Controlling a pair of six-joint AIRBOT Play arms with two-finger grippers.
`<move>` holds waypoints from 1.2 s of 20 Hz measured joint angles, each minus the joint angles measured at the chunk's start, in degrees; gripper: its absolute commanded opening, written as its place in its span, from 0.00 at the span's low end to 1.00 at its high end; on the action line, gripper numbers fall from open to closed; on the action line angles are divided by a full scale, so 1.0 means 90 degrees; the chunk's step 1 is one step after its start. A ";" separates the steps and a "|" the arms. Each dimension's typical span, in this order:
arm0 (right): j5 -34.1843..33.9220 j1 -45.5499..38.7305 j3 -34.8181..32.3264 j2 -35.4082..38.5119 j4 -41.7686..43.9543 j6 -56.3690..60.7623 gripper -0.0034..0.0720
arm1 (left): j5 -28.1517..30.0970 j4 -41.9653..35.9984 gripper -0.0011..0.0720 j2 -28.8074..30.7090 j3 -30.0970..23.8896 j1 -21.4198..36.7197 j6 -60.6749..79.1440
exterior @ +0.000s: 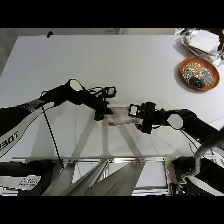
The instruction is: Fold the box and place the chain.
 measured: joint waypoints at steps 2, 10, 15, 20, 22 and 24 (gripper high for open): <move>0.0056 -0.0160 0.0002 -0.0056 0.0270 -0.0243 0.97 | 0.0002 0.0000 0.03 0.0000 0.0000 0.0000 0.0000; 0.0580 -0.0797 0.0007 -0.0355 0.2125 -0.2385 0.97 | 0.0002 0.0005 0.03 0.0000 0.0000 0.0000 0.0002; 0.0969 -0.0901 0.0010 -0.0600 0.2511 -0.2982 0.95 | -0.0005 0.0007 0.03 0.0002 0.0002 0.0000 0.0005; 0.1144 -0.0920 0.0012 -0.0882 0.2640 -0.3502 0.95 | -0.0019 0.0015 0.03 0.0002 0.0002 0.0000 0.0007; 0.1163 -0.0923 0.0012 -0.1030 0.2752 -0.3689 0.95 | -0.0019 0.0017 0.03 0.0002 0.0002 0.0000 0.0007; 0.1158 -0.0925 0.0012 -0.1132 0.2919 -0.3910 0.95 | -0.0015 0.0019 0.03 0.0002 0.0002 0.0000 0.0007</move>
